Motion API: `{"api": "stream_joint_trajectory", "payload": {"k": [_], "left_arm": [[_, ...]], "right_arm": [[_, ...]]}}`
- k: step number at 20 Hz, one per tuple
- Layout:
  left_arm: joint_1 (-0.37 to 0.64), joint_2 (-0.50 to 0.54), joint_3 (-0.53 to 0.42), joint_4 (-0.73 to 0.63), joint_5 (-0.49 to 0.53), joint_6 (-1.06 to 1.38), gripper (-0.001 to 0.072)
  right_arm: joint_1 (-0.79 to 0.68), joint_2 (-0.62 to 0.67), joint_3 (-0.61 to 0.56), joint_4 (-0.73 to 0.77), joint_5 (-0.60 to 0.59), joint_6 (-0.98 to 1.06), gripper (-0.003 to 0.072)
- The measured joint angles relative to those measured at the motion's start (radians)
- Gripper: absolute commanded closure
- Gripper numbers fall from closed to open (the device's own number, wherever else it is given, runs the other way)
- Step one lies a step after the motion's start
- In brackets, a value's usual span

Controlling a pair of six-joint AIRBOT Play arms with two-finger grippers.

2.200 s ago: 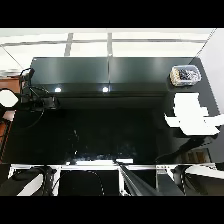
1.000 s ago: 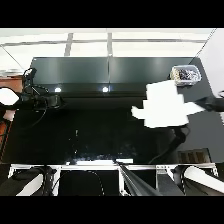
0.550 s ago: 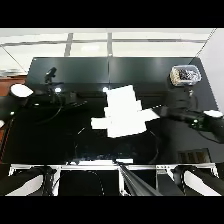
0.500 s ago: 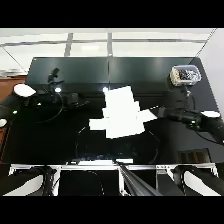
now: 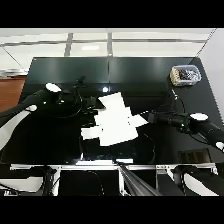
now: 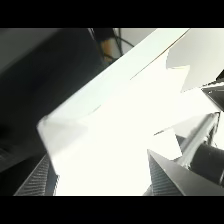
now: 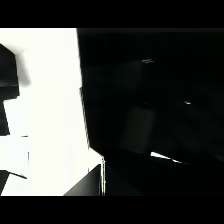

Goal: Fold the box and place the chain.

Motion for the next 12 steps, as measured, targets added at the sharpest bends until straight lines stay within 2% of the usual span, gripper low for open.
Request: {"api": "stream_joint_trajectory", "payload": {"k": [4,7,9,10,12], "left_arm": [[-0.013,-0.049,0.034,-0.006,-0.044,0.017,0.0003],[-0.025,-0.084,0.061,-0.009,-0.145,0.074,0.0051],[-0.042,-0.115,0.087,0.001,-0.226,0.120,0.0274],[-0.050,-0.133,0.106,0.015,-0.267,0.142,0.0343],[-0.063,-0.170,0.146,0.048,-0.338,0.179,0.0386]], "right_arm": [[0.013,0.000,-0.001,0.001,-0.003,-0.002,0.0675],[0.016,0.000,-0.001,0.002,-0.002,-0.002,0.0675],[0.018,0.000,-0.001,0.002,-0.002,-0.002,0.0675],[0.018,0.000,-0.001,0.002,-0.002,-0.002,0.0675],[0.018,0.000,-0.001,0.001,-0.001,-0.003,0.0675]]}}
